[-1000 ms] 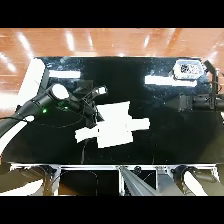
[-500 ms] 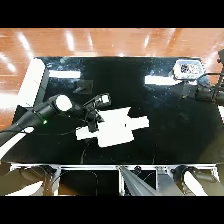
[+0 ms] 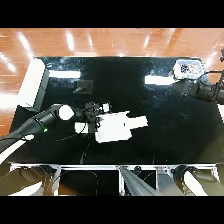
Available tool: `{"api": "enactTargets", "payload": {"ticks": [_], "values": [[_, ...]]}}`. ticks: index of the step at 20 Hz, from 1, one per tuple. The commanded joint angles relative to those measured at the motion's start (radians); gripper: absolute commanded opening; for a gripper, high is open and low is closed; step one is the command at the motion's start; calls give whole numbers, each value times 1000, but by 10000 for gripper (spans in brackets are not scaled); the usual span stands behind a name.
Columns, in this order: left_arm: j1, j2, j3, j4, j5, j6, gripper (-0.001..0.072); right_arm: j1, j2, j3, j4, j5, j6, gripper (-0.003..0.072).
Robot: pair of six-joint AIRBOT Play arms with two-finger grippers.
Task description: Fold the box and place the chain.
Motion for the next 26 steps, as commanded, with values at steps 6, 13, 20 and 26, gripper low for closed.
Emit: {"api": "enactTargets", "payload": {"ticks": [6,13,20,26], "values": [[-1,0,-5,-77,-58,123,16,0,0,1,23,-21,0,704],[-1,0,-23,-259,-34,391,18,0,0,0,-52,-43,-14,704],[-1,-33,-31,-353,-11,406,15,0,0,0,-56,-42,-20,704],[-1,-54,-49,-352,30,406,15,0,0,0,-98,-79,-21,704]]}}
